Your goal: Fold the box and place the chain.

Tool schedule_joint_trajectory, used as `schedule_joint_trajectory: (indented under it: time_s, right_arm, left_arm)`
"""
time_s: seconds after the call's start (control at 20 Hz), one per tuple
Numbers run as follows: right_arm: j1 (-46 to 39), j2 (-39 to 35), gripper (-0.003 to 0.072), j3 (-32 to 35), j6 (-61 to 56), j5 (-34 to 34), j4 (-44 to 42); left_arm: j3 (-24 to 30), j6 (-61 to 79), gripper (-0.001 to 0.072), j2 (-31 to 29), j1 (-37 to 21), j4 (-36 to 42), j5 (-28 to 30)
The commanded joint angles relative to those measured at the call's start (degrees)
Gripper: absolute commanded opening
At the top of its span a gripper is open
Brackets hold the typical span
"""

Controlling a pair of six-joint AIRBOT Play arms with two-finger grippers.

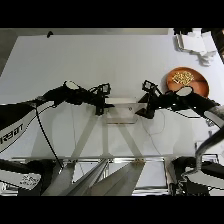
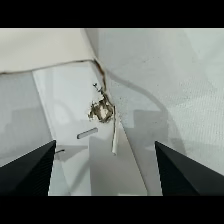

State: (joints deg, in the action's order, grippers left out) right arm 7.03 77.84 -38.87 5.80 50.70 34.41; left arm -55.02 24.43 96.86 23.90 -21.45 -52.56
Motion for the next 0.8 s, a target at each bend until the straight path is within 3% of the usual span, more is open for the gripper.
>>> schedule_joint_trajectory:
  time_s: [0.0, 0.35, 0.6, 0.75]
  right_arm:
    - [0.0, -1.4, 0.0685, 0.1, 0.7, 0.3, 4.3]
    - [0.9, -9.3, 0.0719, 11.9, 14.3, -3.8, 2.9]
    - [6.4, -9.9, 0.0720, 12.8, 9.8, -7.4, -9.7]
    - [7.3, -9.9, 0.0720, 12.8, 2.8, -11.0, -10.0]
  left_arm:
    - [0.0, 0.0, 0.0008, 0.0, 0.0, 0.0, 0.1]
    - [0.0, 0.0, 0.0008, 0.0, 0.0, 0.0, 0.1]
    - [0.0, 0.0, 0.0008, 0.0, 0.0, 0.0, 0.0]
    - [0.0, 0.0, 0.0008, 0.0, 0.0, 0.0, 0.0]
